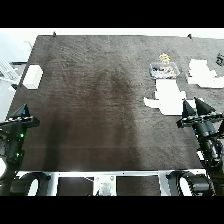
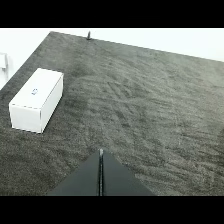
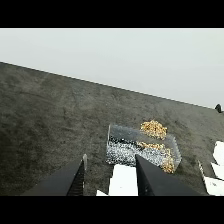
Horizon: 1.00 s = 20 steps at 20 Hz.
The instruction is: Fold the box and place the chain.
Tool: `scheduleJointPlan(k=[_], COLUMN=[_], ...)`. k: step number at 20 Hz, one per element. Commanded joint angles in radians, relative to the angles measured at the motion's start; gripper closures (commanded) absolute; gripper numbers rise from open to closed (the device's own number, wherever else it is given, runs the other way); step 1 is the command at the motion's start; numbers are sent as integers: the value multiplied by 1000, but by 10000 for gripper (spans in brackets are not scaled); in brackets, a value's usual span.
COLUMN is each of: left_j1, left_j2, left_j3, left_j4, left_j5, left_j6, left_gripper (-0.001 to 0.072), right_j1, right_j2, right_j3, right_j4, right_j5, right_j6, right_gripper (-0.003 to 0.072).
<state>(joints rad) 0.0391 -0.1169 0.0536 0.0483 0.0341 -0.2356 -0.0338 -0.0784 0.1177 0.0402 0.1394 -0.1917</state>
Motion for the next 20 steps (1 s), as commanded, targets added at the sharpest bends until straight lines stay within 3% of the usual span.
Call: scheduleJointPlan(k=[1, 8, 10, 14, 17, 18, 20], left_j1=[-1, -1, 0, -1, -1, -1, -1], left_j2=[1, 1, 1, 1, 1, 1, 1], left_j3=[0, 0, 0, 0, 0, 0, 0], left_j4=[0, 0, 0, 0, 0, 0, 0], left_j5=[0, 1, 0, 0, 0, 0, 0], left_j6=[0, 0, 0, 0, 0, 0, 0], left_gripper=[687, 687, 687, 687, 687, 687, 688], right_j1=[0, -1, -18, -137, -299, -369, -531], right_j2=[0, 0, -32, -296, -600, -705, -919], right_j3=[1, 15, 53, 215, 393, 453, 576], right_j4=[0, -1, 1, 1, -10, -55, -235], right_j5=[0, -4, -59, -40, 170, 283, 579], right_j6=[0, -26, -45, 0, 93, 197, 521], right_gripper=[296, 298, 297, 297, 306, 375, 380])
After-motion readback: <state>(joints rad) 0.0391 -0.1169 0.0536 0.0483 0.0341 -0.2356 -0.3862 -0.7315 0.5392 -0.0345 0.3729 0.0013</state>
